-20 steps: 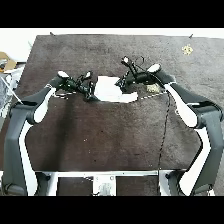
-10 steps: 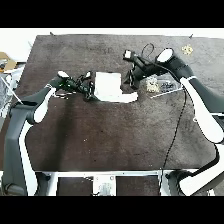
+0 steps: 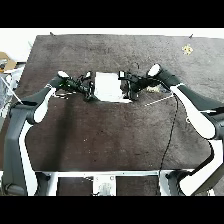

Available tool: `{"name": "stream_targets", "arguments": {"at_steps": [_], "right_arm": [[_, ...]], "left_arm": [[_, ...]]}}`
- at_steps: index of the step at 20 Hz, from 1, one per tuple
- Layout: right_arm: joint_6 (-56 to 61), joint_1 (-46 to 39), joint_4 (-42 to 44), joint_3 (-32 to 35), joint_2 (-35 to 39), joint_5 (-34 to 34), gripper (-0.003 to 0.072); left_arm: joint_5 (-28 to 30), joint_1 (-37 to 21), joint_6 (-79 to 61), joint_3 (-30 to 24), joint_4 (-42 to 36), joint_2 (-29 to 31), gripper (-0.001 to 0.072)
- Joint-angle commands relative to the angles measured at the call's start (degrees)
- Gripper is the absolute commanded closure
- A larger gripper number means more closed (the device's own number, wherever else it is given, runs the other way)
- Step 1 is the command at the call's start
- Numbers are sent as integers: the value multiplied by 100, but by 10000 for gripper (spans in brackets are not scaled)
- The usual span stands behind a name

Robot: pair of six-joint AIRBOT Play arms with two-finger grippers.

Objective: Fold the box and place the chain.

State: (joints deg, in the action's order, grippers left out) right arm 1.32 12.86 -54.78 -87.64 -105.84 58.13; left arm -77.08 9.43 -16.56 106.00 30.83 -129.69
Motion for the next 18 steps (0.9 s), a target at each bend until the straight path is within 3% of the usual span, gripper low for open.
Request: {"name": "stream_targets", "arguments": {"at_steps": [1, 2, 4, 5, 9, 10, 11, 12, 14, 16, 17, 18], "right_arm": [[-157, 4, 413, 28, -151, -122, 376], [-157, 4, 481, 28, -170, -173, 382], [-177, 4, 713, 26, -227, -291, 520], [-184, 17, 940, 28, -254, -273, 547], [-525, 212, 1436, 26, -420, -321, 546], [-527, 249, 1434, 26, -457, -472, 528], [-525, 249, 1436, 26, -487, -619, 445], [-525, 247, 1427, 26, -516, -702, 409], [-525, 234, 1290, 26, -538, -697, 401], [-522, 229, 1196, 26, -538, -695, 73], [-522, 227, 1193, 26, -538, -693, 125], [-522, 227, 1193, 26, -538, -693, 125]], "left_arm": [[2, 4, 0, 7, 0, -2, 294], [2, 4, 0, 7, 0, -2, 294], [2, 4, 0, 7, 0, -2, 294], [2, 4, 0, 7, 0, -2, 294], [2, 4, 0, 7, 0, -2, 294], [2, 4, 0, 7, 0, -2, 294], [2, 4, 0, 7, 0, -2, 294], [2, 4, 0, 7, 0, -2, 294], [0, 4, 0, 7, 0, -2, 294], [2, 4, 0, 7, 0, -2, 294], [2, 4, 0, 7, 0, -2, 294], [2, 4, 0, 7, 0, -2, 294]]}}
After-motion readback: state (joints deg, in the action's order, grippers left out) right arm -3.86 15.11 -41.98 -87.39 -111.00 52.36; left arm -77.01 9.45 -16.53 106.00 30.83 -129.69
